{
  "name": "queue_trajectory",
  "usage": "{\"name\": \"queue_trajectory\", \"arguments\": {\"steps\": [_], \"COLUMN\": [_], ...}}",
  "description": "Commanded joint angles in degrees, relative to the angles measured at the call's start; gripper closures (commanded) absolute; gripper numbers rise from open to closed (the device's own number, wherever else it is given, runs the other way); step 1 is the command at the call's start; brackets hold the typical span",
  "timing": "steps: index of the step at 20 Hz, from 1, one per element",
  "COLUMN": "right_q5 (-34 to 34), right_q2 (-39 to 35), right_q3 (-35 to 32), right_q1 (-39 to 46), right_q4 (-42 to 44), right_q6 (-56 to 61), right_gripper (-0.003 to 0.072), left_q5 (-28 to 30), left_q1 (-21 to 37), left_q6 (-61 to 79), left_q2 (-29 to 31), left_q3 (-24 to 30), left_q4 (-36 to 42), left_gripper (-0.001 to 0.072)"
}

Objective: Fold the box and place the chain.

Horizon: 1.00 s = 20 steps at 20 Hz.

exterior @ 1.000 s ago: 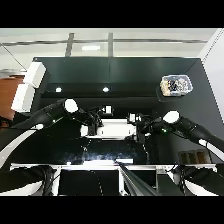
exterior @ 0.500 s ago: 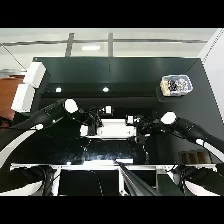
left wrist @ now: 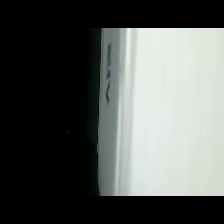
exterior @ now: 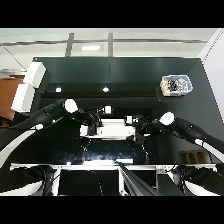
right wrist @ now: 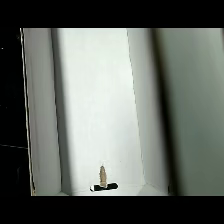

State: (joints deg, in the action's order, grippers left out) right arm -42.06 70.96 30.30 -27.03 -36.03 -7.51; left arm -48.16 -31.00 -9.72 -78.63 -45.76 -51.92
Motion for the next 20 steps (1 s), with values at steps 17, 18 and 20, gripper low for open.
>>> {"name": "queue_trajectory", "arguments": {"steps": [17, 18, 20], "right_q5": [-2.16, -1.44, 0.02], "right_q2": [0.0, 0.0, 0.02], "right_q3": [-0.02, -0.02, -0.02], "right_q1": [1.9, 1.9, 1.9], "right_q4": [-1.11, -1.11, -1.36], "right_q6": [0.87, 0.87, 0.83], "right_gripper": [0.0086, 0.0086, 0.0085], "left_q5": [-0.04, -0.04, -0.04], "left_q1": [-0.04, -0.04, -0.04], "left_q6": [0.02, 0.04, 0.04], "left_q2": [0.0, 0.0, 0.0], "left_q3": [0.02, 0.02, 0.02], "left_q4": [-0.13, -0.13, -0.13], "left_gripper": [0.0684, 0.0684, 0.0683]}}
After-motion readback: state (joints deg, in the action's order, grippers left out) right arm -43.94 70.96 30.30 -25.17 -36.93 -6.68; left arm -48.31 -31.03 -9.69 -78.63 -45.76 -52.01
